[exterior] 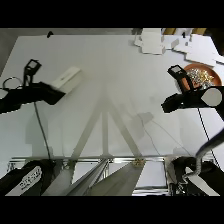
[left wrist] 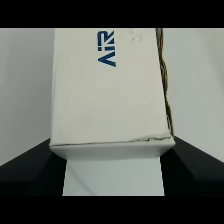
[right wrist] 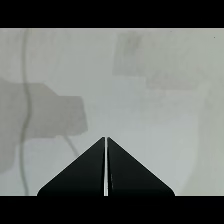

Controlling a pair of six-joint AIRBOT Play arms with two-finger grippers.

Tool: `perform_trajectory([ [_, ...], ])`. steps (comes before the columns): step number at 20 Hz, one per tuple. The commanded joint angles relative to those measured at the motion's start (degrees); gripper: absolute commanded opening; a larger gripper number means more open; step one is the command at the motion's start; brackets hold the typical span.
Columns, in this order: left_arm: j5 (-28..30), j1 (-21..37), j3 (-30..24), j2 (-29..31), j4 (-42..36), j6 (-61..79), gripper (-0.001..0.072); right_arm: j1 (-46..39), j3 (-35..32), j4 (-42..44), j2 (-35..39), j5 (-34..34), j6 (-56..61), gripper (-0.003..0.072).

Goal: Fold the box and place the chain.

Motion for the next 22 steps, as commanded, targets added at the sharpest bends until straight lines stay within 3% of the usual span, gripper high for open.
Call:
perform_trajectory([
  [1,-0.92,6.14,0.02,0.57,12.72,-14.78,0.0278,-0.02,0.02,0.33,-0.04,0.07,0.02,0.0016],
  [4,-2.78,6.45,0.02,0.57,21.73,-20.76,0.0293,-0.02,0.02,0.94,-0.04,0.07,0.00,0.0016],
  [8,-5.77,6.47,0.02,0.48,26.71,-26.36,0.0537,-0.02,0.02,1.38,-0.04,0.07,0.00,0.0016],
  [11,-7.61,6.45,0.02,0.48,26.75,-27.15,0.0543,-0.02,0.02,1.38,-0.04,0.20,0.00,0.0016],
  [12,-8.26,6.47,0.02,0.48,26.75,-27.15,0.0625,-0.02,0.02,1.38,-0.04,0.20,0.02,0.0016],
  [13,-8.83,6.45,0.02,0.48,26.73,-27.17,0.0646,-0.02,0.02,1.38,-0.04,0.17,0.00,0.0016],
  [16,-10.43,6.45,0.02,0.48,26.75,-27.17,0.0704,-0.02,0.02,1.38,-0.04,0.15,0.00,0.0016],
  [22,-12.55,6.45,0.02,0.52,27.47,-27.12,0.0702,-0.02,0.02,1.36,-0.02,0.13,0.02,0.0016],
])
